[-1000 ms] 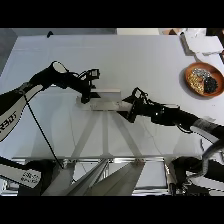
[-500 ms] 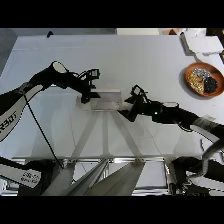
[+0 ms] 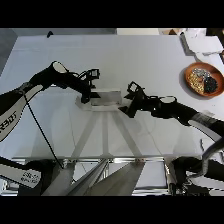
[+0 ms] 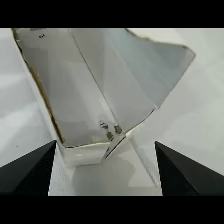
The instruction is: Fold the box and place the chain.
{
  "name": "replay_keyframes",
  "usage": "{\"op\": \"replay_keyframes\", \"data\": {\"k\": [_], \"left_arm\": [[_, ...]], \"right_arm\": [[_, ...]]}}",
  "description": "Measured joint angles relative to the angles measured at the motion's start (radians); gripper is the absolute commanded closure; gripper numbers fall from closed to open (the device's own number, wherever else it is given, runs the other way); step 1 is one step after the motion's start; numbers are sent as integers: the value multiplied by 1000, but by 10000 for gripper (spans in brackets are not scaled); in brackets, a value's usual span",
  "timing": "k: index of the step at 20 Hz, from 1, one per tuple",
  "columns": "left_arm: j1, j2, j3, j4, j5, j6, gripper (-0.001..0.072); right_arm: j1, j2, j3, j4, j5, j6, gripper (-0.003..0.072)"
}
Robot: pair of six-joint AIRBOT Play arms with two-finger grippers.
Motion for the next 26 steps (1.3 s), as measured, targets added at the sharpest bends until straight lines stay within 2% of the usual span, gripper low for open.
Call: {"op": "replay_keyframes", "data": {"k": [7,14,18,26], "left_arm": [[0,0,0,0,-2,0,697],[0,0,0,0,-4,1,697],[0,0,0,0,-6,2,697],[0,0,0,0,-3,0,697]], "right_arm": [[-6,-31,75,-176,27,31,0],[-45,-159,224,-377,242,128,0],[-54,-201,282,-428,328,154,0],[-56,-215,310,-484,339,237,0]]}}
